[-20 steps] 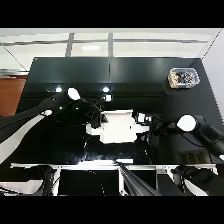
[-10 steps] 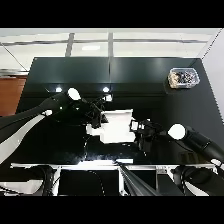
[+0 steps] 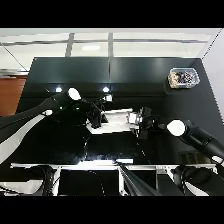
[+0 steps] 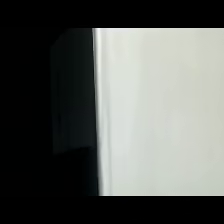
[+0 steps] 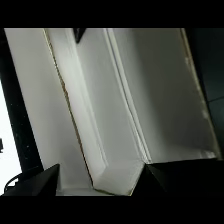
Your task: Fold the box and place the chain.
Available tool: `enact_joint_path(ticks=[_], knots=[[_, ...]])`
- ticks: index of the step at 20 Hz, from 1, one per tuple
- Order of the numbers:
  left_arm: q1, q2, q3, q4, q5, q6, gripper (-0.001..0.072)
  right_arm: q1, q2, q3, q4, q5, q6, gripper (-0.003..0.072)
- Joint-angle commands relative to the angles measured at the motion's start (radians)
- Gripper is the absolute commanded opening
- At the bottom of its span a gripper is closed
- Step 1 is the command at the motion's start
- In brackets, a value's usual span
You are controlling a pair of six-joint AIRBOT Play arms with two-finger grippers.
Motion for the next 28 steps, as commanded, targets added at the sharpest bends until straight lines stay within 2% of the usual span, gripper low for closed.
enact_joint_path(ticks=[1, 10, 18, 25, 28], knots=[[-0.004, 0.003, 0.016, 0.002, 0.006, 0.012, 0.0024, -0.056, -0.001, 0.024, 0.003, 0.05, -0.003, 0.0628], [-0.045, 0.034, 0.032, 0.057, 0.063, 0.027, 0.0023, -0.067, -0.005, 0.024, 0.162, 0.077, -0.07, 0.0628], [-0.048, 0.051, 0.032, 0.061, 0.06, 0.027, 0.0024, -0.097, -0.076, 0.024, 0.185, 0.093, -0.123, 0.0628], [-0.048, 0.05, 0.032, 0.06, 0.061, 0.026, 0.0025, -0.135, -0.15, 0.024, 0.397, 0.153, -0.362, 0.0628], [-0.048, 0.05, 0.032, 0.06, 0.061, 0.026, 0.0025, -0.135, -0.183, 0.024, 0.43, 0.165, -0.439, 0.0628]])
